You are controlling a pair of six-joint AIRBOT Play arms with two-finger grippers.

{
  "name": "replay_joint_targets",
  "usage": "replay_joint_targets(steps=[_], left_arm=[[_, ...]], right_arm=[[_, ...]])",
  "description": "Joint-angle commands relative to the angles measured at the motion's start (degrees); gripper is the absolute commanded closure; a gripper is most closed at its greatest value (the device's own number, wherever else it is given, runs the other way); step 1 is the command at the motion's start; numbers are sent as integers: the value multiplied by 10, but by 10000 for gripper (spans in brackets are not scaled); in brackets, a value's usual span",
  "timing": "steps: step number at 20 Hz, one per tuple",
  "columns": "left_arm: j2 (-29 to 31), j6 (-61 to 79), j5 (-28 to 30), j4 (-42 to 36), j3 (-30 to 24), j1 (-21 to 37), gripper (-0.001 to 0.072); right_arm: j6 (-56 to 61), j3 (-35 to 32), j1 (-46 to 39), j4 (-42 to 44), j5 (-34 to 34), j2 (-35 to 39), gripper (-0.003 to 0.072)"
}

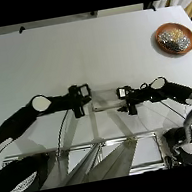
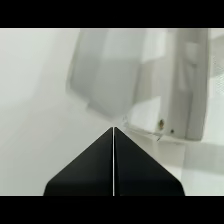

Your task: Fold the box and place the chain.

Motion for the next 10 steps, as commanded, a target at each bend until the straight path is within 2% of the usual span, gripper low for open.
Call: replay_joint_targets(steps=[1, 4, 6, 8, 10], left_arm=[[69, -294, -80, 112, 0, 102, 703], [113, -435, -183, 172, 0, 217, 704], [120, -539, -226, 171, 0, 274, 704], [102, -603, -274, 171, -1, 303, 704], [71, -613, -297, 157, -2, 297, 703]], right_arm=[[0, 0, 0, 0, 0, 0, 267], [0, 0, 0, 0, 0, 0, 267], [0, 0, 0, 0, 0, 0, 267], [0, 0, 0, 0, 0, 0, 267], [0, 0, 0, 0, 0, 0, 267]])
